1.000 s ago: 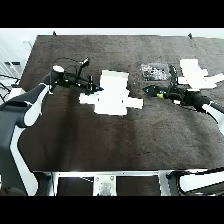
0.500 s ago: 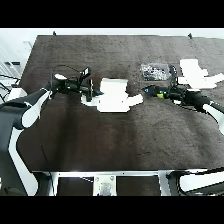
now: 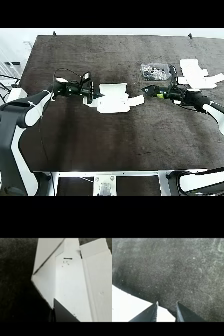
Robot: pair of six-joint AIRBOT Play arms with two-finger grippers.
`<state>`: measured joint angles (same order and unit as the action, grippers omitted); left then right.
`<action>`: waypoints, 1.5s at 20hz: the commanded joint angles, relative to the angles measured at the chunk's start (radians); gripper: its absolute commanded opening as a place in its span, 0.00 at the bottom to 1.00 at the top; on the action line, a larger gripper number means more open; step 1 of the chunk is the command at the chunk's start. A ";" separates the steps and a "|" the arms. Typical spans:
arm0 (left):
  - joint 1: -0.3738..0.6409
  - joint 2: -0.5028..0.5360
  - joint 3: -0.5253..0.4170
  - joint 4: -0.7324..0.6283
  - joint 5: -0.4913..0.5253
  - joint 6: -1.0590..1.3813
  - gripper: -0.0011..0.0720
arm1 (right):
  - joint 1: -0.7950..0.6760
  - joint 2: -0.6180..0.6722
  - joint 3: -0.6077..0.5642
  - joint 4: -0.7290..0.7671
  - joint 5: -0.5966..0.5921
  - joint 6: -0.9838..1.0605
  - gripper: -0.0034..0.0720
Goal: Fold the box and place the chain.
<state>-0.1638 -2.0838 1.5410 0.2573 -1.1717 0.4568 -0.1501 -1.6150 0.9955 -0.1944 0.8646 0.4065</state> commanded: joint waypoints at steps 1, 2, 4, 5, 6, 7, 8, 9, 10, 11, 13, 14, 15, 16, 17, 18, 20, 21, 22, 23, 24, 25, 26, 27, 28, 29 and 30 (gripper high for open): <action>0.000 -0.006 0.001 -0.003 0.013 0.016 0.04 | 0.001 0.000 0.000 0.000 0.000 -0.009 0.45; -0.001 -0.006 0.001 -0.003 0.013 0.016 0.04 | 0.001 0.000 0.000 0.000 0.000 -0.029 0.45; -0.001 -0.006 0.001 -0.003 0.013 0.016 0.04 | 0.001 0.001 0.000 0.002 0.000 -0.053 0.48; -0.001 -0.006 0.001 -0.003 0.013 0.016 0.04 | 0.000 0.004 0.000 0.004 0.002 -0.066 0.51; 0.000 -0.006 0.001 -0.003 0.012 0.016 0.04 | 0.000 0.012 0.000 0.004 0.010 -0.092 0.51; -0.001 -0.005 0.001 -0.003 0.012 0.016 0.04 | 0.001 0.029 0.000 0.004 0.021 -0.107 0.51; -0.001 -0.006 0.001 -0.003 0.012 0.016 0.04 | 0.001 0.049 -0.001 0.001 0.027 -0.113 0.51; -0.001 -0.005 0.001 -0.003 0.012 0.016 0.04 | 0.001 0.077 -0.001 -0.001 0.031 -0.114 0.51; -0.001 -0.006 0.001 -0.003 0.012 0.016 0.04 | 0.001 0.106 -0.002 -0.002 0.035 -0.125 0.51; -0.001 -0.005 0.001 -0.003 0.012 0.016 0.04 | 0.002 0.141 -0.007 -0.003 0.041 -0.136 0.52; -0.001 -0.006 0.001 -0.003 0.011 0.016 0.04 | 0.019 0.210 -0.028 -0.007 0.046 -0.211 0.58; -0.001 -0.006 0.001 -0.003 0.011 0.016 0.04 | 0.033 0.240 -0.043 -0.024 0.046 -0.259 0.65; -0.001 -0.005 0.001 -0.003 0.011 0.016 0.04 | 0.047 0.263 -0.056 -0.062 0.046 -0.288 0.75; -0.001 -0.006 0.001 -0.004 0.011 0.015 0.04 | 0.061 0.283 -0.074 -0.116 0.046 -0.299 0.80; -0.001 -0.006 0.001 -0.004 0.012 0.016 0.04 | 0.075 0.290 -0.089 -0.166 0.046 -0.312 0.81; -0.001 -0.006 0.001 -0.004 0.011 0.016 0.04 | 0.093 0.291 -0.105 -0.208 0.045 -0.331 0.89; -0.001 -0.006 0.001 -0.004 0.011 0.016 0.04 | 0.138 0.288 -0.140 -0.254 0.045 -0.431 1.00; -0.001 -0.006 0.001 -0.004 0.011 0.016 0.04 | 0.164 0.286 -0.152 -0.272 0.042 -0.483 1.00; -0.001 -0.006 0.001 -0.004 0.011 0.015 0.04 | 0.195 0.286 -0.163 -0.298 0.021 -0.521 1.00; -0.001 -0.006 0.001 -0.004 0.011 0.016 0.04 | 0.224 0.286 -0.168 -0.327 -0.010 -0.536 1.00; -0.001 -0.006 0.001 -0.004 0.011 0.016 0.04 | 0.253 0.286 -0.170 -0.369 -0.043 -0.542 1.00; -0.001 -0.006 0.001 -0.004 0.011 0.016 0.04 | 0.278 0.282 -0.170 -0.397 -0.072 -0.543 1.00; -0.001 -0.006 0.001 -0.004 0.011 0.016 0.04 | 0.302 0.275 -0.170 -0.410 -0.095 -0.543 1.00; -0.001 -0.006 0.001 -0.004 0.012 0.016 0.04 | 0.320 0.265 -0.170 -0.422 -0.100 -0.546 1.00; -0.001 -0.006 0.001 -0.004 0.011 0.016 0.04 | 0.334 0.251 -0.170 -0.437 -0.103 -0.550 1.00; -0.001 -0.006 0.001 -0.004 0.011 0.016 0.04 | 0.345 0.235 -0.170 -0.447 -0.114 -0.550 1.00; -0.001 -0.006 0.001 -0.004 0.011 0.016 0.04 | 0.356 0.220 -0.170 -0.455 -0.123 -0.550 1.00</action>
<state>-0.1638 -2.0888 1.5414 0.2531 -1.1606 0.4725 0.1623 -1.3651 0.8288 -0.5938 0.7837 -0.1234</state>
